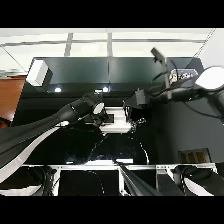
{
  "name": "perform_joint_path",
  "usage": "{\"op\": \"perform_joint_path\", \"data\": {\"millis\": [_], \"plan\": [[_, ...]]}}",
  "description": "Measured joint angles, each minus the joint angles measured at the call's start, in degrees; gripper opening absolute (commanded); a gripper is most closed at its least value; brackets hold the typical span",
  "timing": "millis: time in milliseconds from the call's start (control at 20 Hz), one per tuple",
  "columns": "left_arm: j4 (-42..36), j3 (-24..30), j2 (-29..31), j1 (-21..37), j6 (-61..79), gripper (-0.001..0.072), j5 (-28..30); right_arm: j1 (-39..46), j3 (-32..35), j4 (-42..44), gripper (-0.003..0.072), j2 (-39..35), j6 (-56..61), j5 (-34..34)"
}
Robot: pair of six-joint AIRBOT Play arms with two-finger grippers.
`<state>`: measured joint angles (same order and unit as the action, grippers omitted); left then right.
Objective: Fold the box and place the chain.
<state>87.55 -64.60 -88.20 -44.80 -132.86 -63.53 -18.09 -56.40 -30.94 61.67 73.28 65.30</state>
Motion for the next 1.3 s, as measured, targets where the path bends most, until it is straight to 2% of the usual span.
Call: {"op": "perform_joint_path", "data": {"millis": [200, 450, 500, 550, 600, 750, 950, 1000, 1050, 1100, 1300], "plan": [[0.0, 0.0, 0.0, 0.0, 0.02, 0.0031, 0.0, -3.5, 7.87, 0.35, 0.0015, 1.77, -0.59, -7.21], [0.0, 0.0, 0.0, 0.0, 0.0, 0.003, 0.0, -4.94, 10.93, 0.37, 0.0018, 3.67, -1.29, -11.93], [0.0, 0.0, 0.0, 0.0, 0.0, 0.003, 0.0, -4.98, 11.15, 0.37, 0.0108, 3.82, -1.31, -12.35], [0.0, 0.0, 0.0, 0.0, 0.02, 0.003, 0.0, -5.03, 11.3, 0.35, 0.0297, 3.91, -1.38, -12.7], [0.0, 0.0, 0.0, 0.0, 0.0, 0.003, 0.0, -4.98, 11.41, 0.39, 0.0321, 3.96, -1.46, -12.9], [0.0, 0.0, 0.0, 0.0, 0.02, 0.003, -0.02, -1.92, 10.86, -0.33, 0.0321, 3.41, -2.47, -11.26], [0.0, 0.0, 0.0, 0.0, 0.02, 0.003, -0.04, 7.52, 10.51, -6.71, 0.0322, -2.51, -4.76, -3.69], [0.0, 0.0, 0.0, 0.0, 0.0, 0.003, -0.04, 9.29, 11.41, -10.29, 0.036, -4.52, -5.16, -2.23], [0.0, 0.0, 0.0, 0.0, 0.0, 0.003, -0.04, 10.4, 12.81, -13.55, 0.0551, -6.19, -5.49, -1.03], [0.0, 0.0, 0.0, 0.0, 0.0, 0.003, -0.07, 11.17, 14.69, -16.2, 0.0609, -7.56, -5.9, -0.5], [0.0, 0.0, 0.0, 0.0, 0.0, 0.003, -0.07, 10.16, 23.82, -16.98, 0.0609, -10.1, -13.55, -9.07]]}}
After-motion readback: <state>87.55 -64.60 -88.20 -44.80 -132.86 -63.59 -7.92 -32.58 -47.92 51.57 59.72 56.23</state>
